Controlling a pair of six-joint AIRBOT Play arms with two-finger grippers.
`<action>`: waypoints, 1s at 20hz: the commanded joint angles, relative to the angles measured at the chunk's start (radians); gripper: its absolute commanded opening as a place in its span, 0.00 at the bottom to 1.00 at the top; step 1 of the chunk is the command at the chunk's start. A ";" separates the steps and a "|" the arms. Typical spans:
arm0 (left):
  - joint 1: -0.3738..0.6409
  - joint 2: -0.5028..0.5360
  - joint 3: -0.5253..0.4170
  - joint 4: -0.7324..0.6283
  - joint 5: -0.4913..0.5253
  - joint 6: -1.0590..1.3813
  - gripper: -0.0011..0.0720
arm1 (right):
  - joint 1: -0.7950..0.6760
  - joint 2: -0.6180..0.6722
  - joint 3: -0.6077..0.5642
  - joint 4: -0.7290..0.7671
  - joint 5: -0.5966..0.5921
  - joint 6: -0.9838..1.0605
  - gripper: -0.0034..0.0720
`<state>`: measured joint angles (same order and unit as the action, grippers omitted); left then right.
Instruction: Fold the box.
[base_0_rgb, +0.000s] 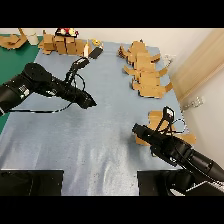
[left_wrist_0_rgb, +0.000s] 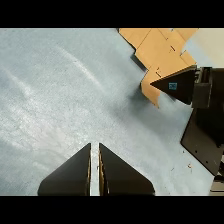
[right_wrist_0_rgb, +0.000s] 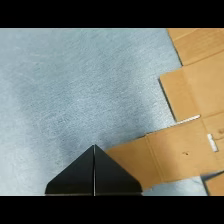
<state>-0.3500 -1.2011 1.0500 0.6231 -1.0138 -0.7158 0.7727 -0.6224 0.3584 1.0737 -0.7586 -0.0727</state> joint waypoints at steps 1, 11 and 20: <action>0.000 0.000 0.000 0.000 0.002 0.000 0.14 | 0.000 -0.002 0.000 0.012 0.005 0.043 0.05; 0.000 -0.006 0.000 -0.055 0.067 -0.071 0.22 | -0.013 -0.002 0.024 0.071 0.064 -0.127 0.11; 0.000 -0.076 0.000 -0.056 0.115 -0.247 0.69 | -0.961 -0.074 0.422 0.079 -0.549 -1.188 0.60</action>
<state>-0.3500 -1.2591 1.0500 0.5697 -0.9249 -0.9230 0.1436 -0.6579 0.6765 1.1412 -1.1744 -0.8623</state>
